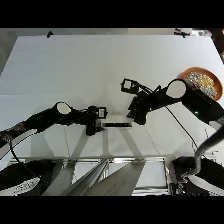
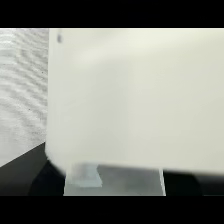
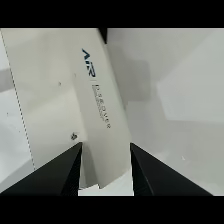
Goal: Fold the box and place the chain.
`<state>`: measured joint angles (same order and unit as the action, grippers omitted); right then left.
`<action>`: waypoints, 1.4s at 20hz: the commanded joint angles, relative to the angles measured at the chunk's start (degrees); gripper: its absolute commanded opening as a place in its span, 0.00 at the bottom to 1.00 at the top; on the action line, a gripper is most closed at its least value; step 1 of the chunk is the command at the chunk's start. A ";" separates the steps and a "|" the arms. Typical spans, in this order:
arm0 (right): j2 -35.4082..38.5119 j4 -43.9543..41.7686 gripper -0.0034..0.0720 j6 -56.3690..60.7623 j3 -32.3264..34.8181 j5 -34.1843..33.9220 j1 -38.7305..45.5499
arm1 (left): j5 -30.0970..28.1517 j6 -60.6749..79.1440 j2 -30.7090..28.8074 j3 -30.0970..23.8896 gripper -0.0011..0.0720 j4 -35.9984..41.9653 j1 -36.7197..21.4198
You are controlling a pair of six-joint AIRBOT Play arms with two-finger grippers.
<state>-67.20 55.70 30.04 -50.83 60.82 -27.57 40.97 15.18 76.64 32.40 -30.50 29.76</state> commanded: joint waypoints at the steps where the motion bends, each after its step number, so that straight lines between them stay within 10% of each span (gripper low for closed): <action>1: -0.28 2.60 0.50 -2.08 -0.09 1.77 -3.26 | 0.00 0.02 -0.04 -0.02 0.39 0.00 -0.02; 18: -1.29 10.29 0.61 3.17 -0.02 -4.83 -9.07 | 0.00 0.02 -0.04 -0.02 0.39 -0.02 -0.02; 28: -1.31 11.10 0.43 6.34 0.37 -7.08 -9.51 | 0.00 0.02 -0.04 0.00 0.39 -0.02 -0.02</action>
